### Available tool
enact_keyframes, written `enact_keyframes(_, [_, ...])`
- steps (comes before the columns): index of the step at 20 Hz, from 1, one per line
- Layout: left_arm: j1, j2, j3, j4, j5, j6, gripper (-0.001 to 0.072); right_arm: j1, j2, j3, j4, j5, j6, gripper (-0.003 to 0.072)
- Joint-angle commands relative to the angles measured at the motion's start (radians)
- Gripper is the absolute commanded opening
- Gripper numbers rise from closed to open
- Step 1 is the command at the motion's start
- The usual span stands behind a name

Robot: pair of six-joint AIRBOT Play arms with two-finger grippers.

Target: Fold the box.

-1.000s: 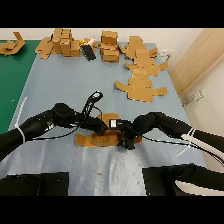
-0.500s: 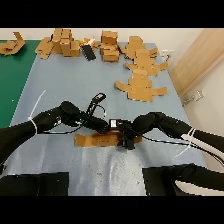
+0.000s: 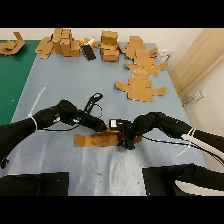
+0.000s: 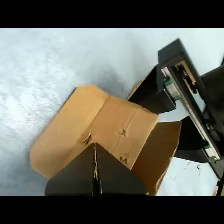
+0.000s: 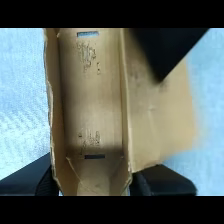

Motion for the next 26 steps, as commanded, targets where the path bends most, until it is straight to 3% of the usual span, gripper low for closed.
enact_keyframes(1, [0.117, 0.075, -0.029, 0.005, -0.08, 0.078, 0.001, 0.0, -0.001, 0.0, -0.018, 0.0, -0.001, 0.0411])
enact_keyframes(5, [0.211, 0.302, -0.168, 0.069, -0.092, 0.164, 0.001, 0.0, -0.001, 0.0, -0.017, -0.022, 0.0, 0.0412])
enact_keyframes(9, [0.098, 0.464, -0.264, 0.319, -0.043, 0.164, 0.0013, 0.0, -0.001, 0.0, -0.017, -0.037, 0.0, 0.0411])
enact_keyframes(10, [0.055, 0.474, -0.264, 0.358, -0.036, 0.164, 0.0205, 0.0, -0.001, 0.0, -0.017, -0.037, 0.0, 0.0411])
enact_keyframes(11, [0.021, 0.475, -0.264, 0.372, -0.015, 0.164, 0.0461, 0.0, -0.001, 0.0, -0.017, -0.037, 0.0, 0.0412])
enact_keyframes(12, [-0.005, 0.474, -0.264, 0.37, 0.007, 0.164, 0.0501, 0.0, -0.001, 0.0, -0.017, -0.037, 0.0, 0.0412])
enact_keyframes(15, [-0.031, 0.474, -0.264, 0.406, 0.025, 0.164, 0.0501, 0.0, -0.001, 0.0, -0.017, -0.037, 0.0, 0.0412])
enact_keyframes(20, [-0.032, 0.473, -0.264, 0.626, -0.005, 0.239, 0.0503, 0.0, -0.001, 0.0, -0.018, -0.037, 0.0, 0.0412])
enact_keyframes(23, [-0.045, 0.463, -0.264, 0.582, 0.0, 0.331, 0.0504, 0.0, -0.001, 0.0, -0.017, -0.037, 0.0, 0.0411])
enact_keyframes(24, [-0.056, 0.454, -0.264, 0.568, 0.0, 0.355, 0.0564, 0.0, -0.001, 0.0, -0.017, -0.037, 0.0, 0.0411])
enact_keyframes(25, [-0.07, 0.441, -0.263, 0.549, 0.003, 0.37, 0.0672, 0.0, -0.001, 0.0, -0.018, -0.037, 0.0, 0.0411])
enact_keyframes(26, [-0.085, 0.425, -0.263, 0.524, 0.009, 0.384, 0.067, 0.0, -0.001, 0.0, -0.017, -0.037, 0.0, 0.0411])
